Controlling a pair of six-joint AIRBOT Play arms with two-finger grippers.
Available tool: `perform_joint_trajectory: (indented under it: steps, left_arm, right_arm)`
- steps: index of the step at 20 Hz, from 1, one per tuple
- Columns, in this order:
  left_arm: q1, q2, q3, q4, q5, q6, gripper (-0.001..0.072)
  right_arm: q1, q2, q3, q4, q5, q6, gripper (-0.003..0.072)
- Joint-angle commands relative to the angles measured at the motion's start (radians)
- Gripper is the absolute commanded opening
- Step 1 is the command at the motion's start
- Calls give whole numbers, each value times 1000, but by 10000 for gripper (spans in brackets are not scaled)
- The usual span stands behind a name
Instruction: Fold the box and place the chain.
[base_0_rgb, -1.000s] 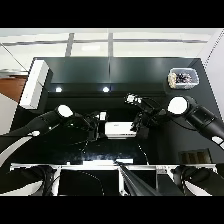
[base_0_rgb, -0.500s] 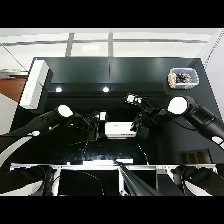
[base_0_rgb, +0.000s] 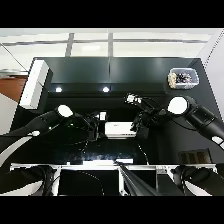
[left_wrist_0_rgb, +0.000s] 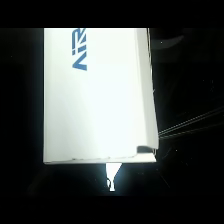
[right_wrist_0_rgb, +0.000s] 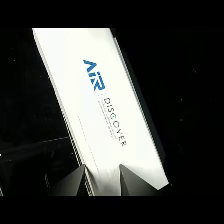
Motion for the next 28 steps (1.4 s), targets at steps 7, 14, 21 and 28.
perform_joint_trajectory:
  steps: [7,14,21,28]
  left_arm:
    - [0,-1,0,0,0,0,470]
    - [0,-1,0,0,0,0,470]
    - [0,-1,0,0,0,0,470]
    - [0,-1,0,0,0,0,470]
  right_arm:
    - [1,0,0,1,1,1,151]
    - [1,0,0,2,12,0,69]
    - [1,0,0,1,7,1,160]
    - [1,0,0,0,5,1,88]
